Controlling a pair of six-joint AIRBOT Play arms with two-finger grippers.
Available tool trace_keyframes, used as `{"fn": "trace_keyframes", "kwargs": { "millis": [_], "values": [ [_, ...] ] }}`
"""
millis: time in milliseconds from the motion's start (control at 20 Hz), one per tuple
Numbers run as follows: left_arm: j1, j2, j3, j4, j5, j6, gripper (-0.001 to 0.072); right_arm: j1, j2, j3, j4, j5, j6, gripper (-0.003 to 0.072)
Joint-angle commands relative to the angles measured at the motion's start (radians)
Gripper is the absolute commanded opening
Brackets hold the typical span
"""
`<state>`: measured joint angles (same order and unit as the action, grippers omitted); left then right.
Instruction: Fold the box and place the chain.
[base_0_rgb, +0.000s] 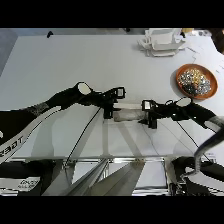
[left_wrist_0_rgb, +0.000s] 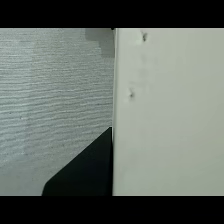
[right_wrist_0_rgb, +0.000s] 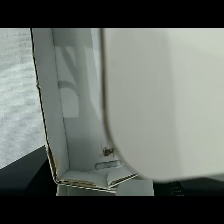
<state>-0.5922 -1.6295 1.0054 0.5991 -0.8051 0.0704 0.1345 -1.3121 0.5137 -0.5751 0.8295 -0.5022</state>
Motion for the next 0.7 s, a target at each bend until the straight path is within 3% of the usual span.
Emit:
{"fn": "trace_keyframes", "kwargs": {
  "millis": [0,50,100,150,200,250,300,450,650],
  "values": [
    [0.000,0.000,0.000,-0.004,0.002,0.001,0.0011,0.001,0.000,-0.001,0.000,0.000,0.000,0.0413],
    [0.001,0.001,0.000,-0.006,0.005,-0.001,0.0013,0.001,0.000,-0.001,0.000,0.000,0.000,0.0413],
    [0.002,0.005,0.000,-0.001,0.000,-0.006,0.0073,0.001,0.000,-0.001,0.000,0.000,0.000,0.0413],
    [0.006,0.014,0.000,0.002,0.000,-0.011,0.0226,0.001,0.000,-0.001,0.000,0.000,0.000,0.0413],
    [0.010,0.029,0.000,0.002,-0.007,-0.012,0.0444,0.001,0.000,-0.001,0.000,0.000,0.000,0.0413],
    [0.013,0.046,0.000,0.003,-0.008,-0.025,0.0604,0.000,0.000,-0.001,0.000,-0.001,0.000,0.0413],
    [0.015,0.068,0.000,0.006,-0.007,-0.048,0.0691,0.001,0.000,-0.001,0.000,-0.001,0.000,0.0413],
    [0.033,0.151,0.000,0.082,-0.022,-0.117,0.0701,0.000,0.000,-0.001,0.000,-0.002,0.000,0.0413],
    [0.058,0.298,0.000,0.305,-0.148,-0.340,0.0689,0.001,0.000,-0.001,0.000,-0.002,0.000,0.0413]
  ]
}}
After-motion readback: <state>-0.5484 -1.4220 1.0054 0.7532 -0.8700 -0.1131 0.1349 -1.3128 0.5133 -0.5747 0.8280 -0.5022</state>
